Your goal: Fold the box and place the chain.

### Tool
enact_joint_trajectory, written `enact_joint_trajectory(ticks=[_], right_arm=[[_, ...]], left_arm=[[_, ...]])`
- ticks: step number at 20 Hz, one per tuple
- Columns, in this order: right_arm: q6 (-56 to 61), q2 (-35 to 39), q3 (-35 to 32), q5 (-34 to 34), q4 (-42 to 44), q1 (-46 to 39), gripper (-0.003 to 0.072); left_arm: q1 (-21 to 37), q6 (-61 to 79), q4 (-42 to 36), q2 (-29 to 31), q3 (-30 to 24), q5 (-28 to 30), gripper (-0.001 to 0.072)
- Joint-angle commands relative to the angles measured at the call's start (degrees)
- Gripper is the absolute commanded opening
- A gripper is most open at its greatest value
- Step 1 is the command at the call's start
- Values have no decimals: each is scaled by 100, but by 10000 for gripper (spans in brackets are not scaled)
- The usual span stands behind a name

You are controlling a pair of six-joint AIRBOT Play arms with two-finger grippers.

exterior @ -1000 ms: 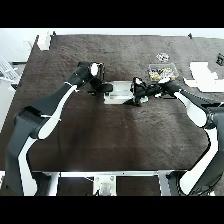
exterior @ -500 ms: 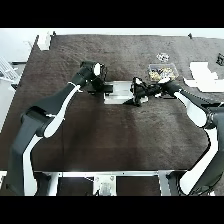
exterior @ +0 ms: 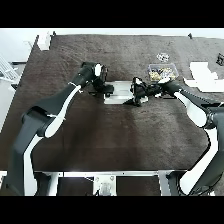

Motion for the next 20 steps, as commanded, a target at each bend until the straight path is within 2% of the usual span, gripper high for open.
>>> enact_joint_trajectory(ticks=[1, 7, 8, 9, 20], right_arm=[[0, 2, 4, 2, 0, -2, 590], [0, 2, 4, 0, 0, -2, 590], [0, 2, 4, 2, 2, -2, 590], [0, 2, 4, 0, 0, -2, 590], [0, 2, 4, 2, 0, -2, 590]], left_arm=[[-52, 0, -37, -13, 7, 48, 488], [-92, 0, 20, -22, 7, 66, 472], [-90, 0, 22, -22, 7, 72, 356], [-90, -2, 55, -24, 7, 92, 298], [-92, -33, 105, -74, 2, 216, 298]])
